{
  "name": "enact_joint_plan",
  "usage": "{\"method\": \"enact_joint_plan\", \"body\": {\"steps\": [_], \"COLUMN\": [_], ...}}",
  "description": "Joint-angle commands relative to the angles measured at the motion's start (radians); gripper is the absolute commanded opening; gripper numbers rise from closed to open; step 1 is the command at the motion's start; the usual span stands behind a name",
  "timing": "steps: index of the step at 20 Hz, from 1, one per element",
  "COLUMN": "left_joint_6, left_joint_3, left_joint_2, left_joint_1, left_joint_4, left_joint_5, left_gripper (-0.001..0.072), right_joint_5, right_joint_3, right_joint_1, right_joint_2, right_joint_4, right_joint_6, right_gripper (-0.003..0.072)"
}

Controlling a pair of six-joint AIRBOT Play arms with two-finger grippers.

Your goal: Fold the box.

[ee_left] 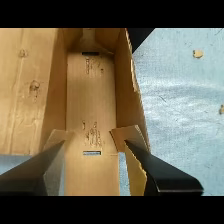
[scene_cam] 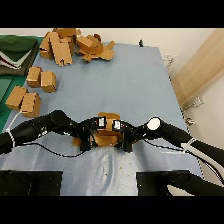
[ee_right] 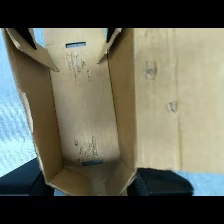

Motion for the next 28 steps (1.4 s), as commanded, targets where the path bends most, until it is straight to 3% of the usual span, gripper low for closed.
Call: {"method": "enact_joint_plan", "body": {"steps": [1,3,4,5,9,13,17,20,23,26,28], "left_joint_6": [-0.016,-0.016,-0.019,-0.019,-0.129,-0.345,-0.536,-0.995,-1.495,-1.613,-1.594], "left_joint_3": [-0.001,-0.001,-0.001,-0.001,0.001,0.001,0.001,-0.014,-0.109,-0.252,-0.323], "left_joint_2": [-0.001,-0.001,0.000,0.002,0.021,0.095,0.314,0.491,0.550,0.538,0.530], "left_joint_1": [0.000,0.000,0.000,0.001,0.011,0.111,0.244,0.366,0.479,0.500,0.498], "left_joint_4": [0.000,0.001,0.002,0.015,0.075,0.150,0.152,0.288,0.491,0.480,0.351], "left_joint_5": [-0.006,-0.003,0.001,0.001,0.016,-0.031,-0.072,-0.103,-0.243,-0.294,-0.263], "left_gripper": [0.0621,0.0617,0.0371,0.0008,0.0014,0.0015,0.0015,0.0015,0.0015,0.0015,0.0014], "right_joint_5": [0.000,0.000,0.000,0.000,0.000,0.000,0.000,0.000,0.000,0.000,0.000], "right_joint_3": [0.000,0.000,0.000,0.000,0.000,0.000,0.000,0.000,0.000,0.000,0.000], "right_joint_1": [0.000,0.000,0.000,0.000,0.000,0.000,0.000,0.000,0.000,0.000,0.000], "right_joint_2": [0.001,0.001,0.001,0.001,0.001,0.001,0.001,0.001,0.001,0.001,0.001], "right_joint_4": [0.003,0.003,0.003,0.003,0.003,0.003,0.003,0.003,0.003,0.003,0.003], "right_joint_6": [0.003,0.004,0.003,0.004,0.004,0.003,0.003,0.003,0.004,0.003,0.003], "right_gripper": [0.0441,0.0441,0.0441,0.0441,0.0441,0.0441,0.0441,0.0441,0.0441,0.0441,0.0441]}}
